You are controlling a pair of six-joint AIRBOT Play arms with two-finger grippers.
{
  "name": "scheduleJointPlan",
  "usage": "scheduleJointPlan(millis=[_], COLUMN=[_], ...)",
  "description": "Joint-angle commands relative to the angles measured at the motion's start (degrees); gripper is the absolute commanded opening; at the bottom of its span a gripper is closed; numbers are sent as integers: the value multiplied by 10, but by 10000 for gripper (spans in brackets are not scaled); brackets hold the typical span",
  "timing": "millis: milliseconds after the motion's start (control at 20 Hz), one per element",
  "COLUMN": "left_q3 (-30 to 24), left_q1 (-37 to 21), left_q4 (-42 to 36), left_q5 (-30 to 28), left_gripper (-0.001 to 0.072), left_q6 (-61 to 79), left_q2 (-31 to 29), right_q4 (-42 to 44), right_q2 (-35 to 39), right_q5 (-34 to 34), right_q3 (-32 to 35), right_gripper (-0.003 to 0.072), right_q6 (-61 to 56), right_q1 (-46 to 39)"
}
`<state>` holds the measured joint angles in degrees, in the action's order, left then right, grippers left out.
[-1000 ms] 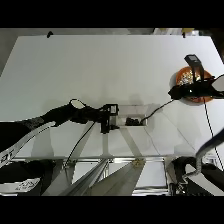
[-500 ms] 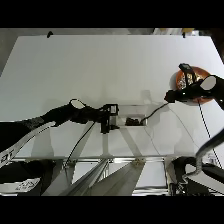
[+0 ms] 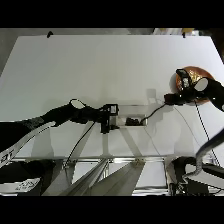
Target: Fold the box and place the chain.
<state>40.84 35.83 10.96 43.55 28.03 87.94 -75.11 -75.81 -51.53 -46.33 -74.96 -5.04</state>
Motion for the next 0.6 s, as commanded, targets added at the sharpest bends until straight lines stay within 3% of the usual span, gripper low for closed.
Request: scheduleJointPlan(millis=[0, 150, 250, 350, 550], left_q3=[0, 0, 0, 0, 0], left_q1=[0, 0, 0, 0, 0], left_q4=[0, 0, 0, 0, 0], left_q5=[0, 0, 0, 0, 0], left_gripper=[152, 152, 152, 152, 152], left_q6=[0, 0, 0, 0, 0], left_q2=[0, 0, 0, 0, 0], right_q4=[-3, -3, -3, -3, -9], right_q2=[-19, -31, -32, -29, 25], right_q5=[2, 3, 6, -1, -21], right_q3=[0, 0, 0, 0, 0], right_gripper=[256, 225, 145, 16, 16], right_q6=[-4, -3, 0, 6, 19], right_q1=[0, 0, 0, 0, 5])
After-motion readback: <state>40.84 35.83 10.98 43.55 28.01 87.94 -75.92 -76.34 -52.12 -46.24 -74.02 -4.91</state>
